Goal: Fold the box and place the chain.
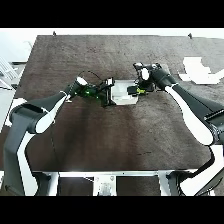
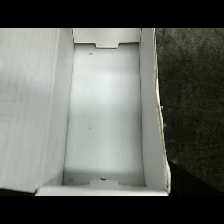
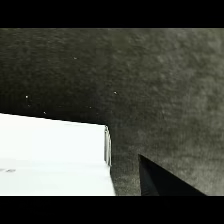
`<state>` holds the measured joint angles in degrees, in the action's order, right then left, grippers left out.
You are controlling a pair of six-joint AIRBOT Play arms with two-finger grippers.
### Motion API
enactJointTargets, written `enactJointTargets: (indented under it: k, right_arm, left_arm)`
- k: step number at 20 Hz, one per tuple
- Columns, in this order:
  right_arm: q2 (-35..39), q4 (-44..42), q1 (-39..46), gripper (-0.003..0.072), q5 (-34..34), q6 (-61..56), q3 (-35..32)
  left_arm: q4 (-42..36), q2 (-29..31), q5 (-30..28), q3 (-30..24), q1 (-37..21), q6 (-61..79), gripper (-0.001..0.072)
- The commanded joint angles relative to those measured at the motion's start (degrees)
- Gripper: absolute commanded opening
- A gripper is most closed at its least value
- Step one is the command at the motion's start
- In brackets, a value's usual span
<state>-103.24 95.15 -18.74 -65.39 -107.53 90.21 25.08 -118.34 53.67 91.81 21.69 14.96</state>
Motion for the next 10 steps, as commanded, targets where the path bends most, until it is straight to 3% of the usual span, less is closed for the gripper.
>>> enactJointTargets:
  k: [1, 7, 9, 10]
  right_arm:
    - [0.0, 1.1, -0.4, 0.0396, -0.8, -5.0, 0.0]
    - [-0.6, 1.1, -1.5, 0.0357, -0.6, -6.1, 0.0]
    - [-1.3, 0.9, -1.5, 0.027, -0.7, -6.1, 0.0]
    - [-1.4, 0.9, -1.6, 0.0266, -0.7, -6.3, 0.0]
  left_arm:
    - [0.0, 0.0, -0.1, 0.0, 0.0, 0.0, 0.0413]
    - [0.0, 0.0, -0.1, 0.0, -0.1, 0.0, 0.0413]
    - [0.0, 0.0, -0.1, 0.0, -0.1, 0.0, 0.0413]
    - [-0.1, 0.0, -0.1, 0.0, 0.0, 0.0, 0.0413]
